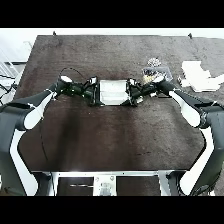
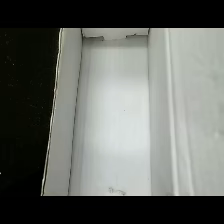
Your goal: Fold the box and place the chain.
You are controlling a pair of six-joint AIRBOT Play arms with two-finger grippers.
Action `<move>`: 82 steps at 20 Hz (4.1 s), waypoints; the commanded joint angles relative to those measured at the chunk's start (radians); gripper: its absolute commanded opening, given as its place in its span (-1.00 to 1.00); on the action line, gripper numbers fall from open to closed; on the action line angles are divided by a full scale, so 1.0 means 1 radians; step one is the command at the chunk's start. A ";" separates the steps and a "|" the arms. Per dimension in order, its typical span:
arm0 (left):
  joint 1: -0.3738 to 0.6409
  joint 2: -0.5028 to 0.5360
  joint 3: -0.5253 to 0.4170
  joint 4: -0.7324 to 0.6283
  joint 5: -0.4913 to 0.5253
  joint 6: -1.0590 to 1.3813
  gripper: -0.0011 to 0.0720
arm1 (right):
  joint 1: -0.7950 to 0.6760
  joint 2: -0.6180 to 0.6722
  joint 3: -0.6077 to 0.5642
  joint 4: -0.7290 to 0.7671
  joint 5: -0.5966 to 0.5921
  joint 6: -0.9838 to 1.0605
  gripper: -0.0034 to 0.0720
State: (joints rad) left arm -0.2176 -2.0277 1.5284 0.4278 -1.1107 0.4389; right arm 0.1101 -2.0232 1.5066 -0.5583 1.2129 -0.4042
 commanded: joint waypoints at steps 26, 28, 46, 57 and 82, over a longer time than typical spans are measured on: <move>-0.006 -0.021 0.004 0.007 0.003 0.007 0.37 | 0.001 0.000 0.000 0.000 0.001 0.000 0.62; -0.006 -0.021 0.004 0.006 0.003 0.007 0.37 | 0.001 0.000 0.000 0.000 0.000 0.000 0.62; -0.006 -0.021 0.004 0.006 0.002 0.007 0.37 | 0.003 0.001 0.000 0.001 0.012 0.016 0.62; -0.006 -0.021 0.004 0.006 0.002 0.007 0.37 | -0.066 0.076 0.002 -0.068 0.075 0.144 1.00; -0.006 -0.021 0.004 0.006 0.002 0.007 0.37 | -0.057 0.163 -0.014 0.129 -0.109 0.397 -0.87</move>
State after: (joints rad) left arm -0.2241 -2.0480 1.5318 0.4332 -1.1084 0.4458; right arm 0.0479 -1.8458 1.4921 -0.4366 1.2152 -0.0200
